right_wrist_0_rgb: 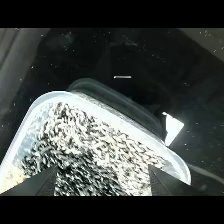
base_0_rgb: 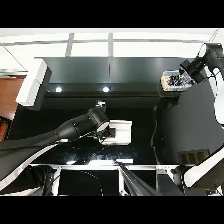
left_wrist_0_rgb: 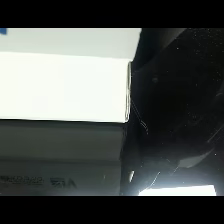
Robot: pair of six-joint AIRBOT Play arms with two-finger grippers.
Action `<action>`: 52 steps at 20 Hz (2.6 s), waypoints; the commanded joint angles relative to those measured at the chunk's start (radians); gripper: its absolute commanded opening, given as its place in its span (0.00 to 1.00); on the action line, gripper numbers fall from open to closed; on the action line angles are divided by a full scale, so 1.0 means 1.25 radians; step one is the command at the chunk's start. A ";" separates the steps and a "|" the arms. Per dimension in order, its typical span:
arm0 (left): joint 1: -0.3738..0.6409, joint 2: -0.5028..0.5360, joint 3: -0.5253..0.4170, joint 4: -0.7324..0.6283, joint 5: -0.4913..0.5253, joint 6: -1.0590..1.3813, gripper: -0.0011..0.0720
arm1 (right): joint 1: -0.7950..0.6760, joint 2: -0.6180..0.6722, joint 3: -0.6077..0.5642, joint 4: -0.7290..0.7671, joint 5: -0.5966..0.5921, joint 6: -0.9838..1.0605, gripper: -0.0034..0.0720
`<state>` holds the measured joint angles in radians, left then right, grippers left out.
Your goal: Fold the box and place the chain.
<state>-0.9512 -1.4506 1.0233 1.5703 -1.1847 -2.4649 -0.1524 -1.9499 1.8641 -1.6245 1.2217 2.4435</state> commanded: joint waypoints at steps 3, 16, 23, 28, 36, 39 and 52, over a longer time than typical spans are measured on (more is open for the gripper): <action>0.001 0.000 0.000 0.000 0.000 0.000 0.05 | -0.008 -0.028 0.004 0.017 -0.048 0.080 0.78; 0.001 0.000 0.000 0.000 -0.002 0.000 0.05 | -0.015 0.059 0.005 0.028 -0.028 -0.230 0.07; 0.001 0.000 0.000 0.001 -0.004 0.000 0.05 | -0.015 0.320 0.005 0.131 -0.027 -0.502 0.06; 0.001 0.000 0.000 0.000 -0.004 0.000 0.05 | -0.015 0.509 0.005 0.188 -0.062 -0.585 0.06; 0.001 0.000 0.000 0.001 -0.004 0.000 0.05 | 0.000 0.712 -0.019 0.369 0.045 -0.696 0.06; 0.001 0.000 0.000 0.001 -0.001 0.000 0.05 | 0.061 0.808 -0.110 0.377 0.119 -0.730 0.06; 0.001 0.000 0.000 0.001 -0.004 0.000 0.05 | 0.351 0.976 -0.731 0.673 0.137 -0.849 0.06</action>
<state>-0.9512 -1.4506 1.0233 1.5711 -1.1900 -2.4645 0.1986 -0.7383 1.1183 -0.9161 1.4971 1.4132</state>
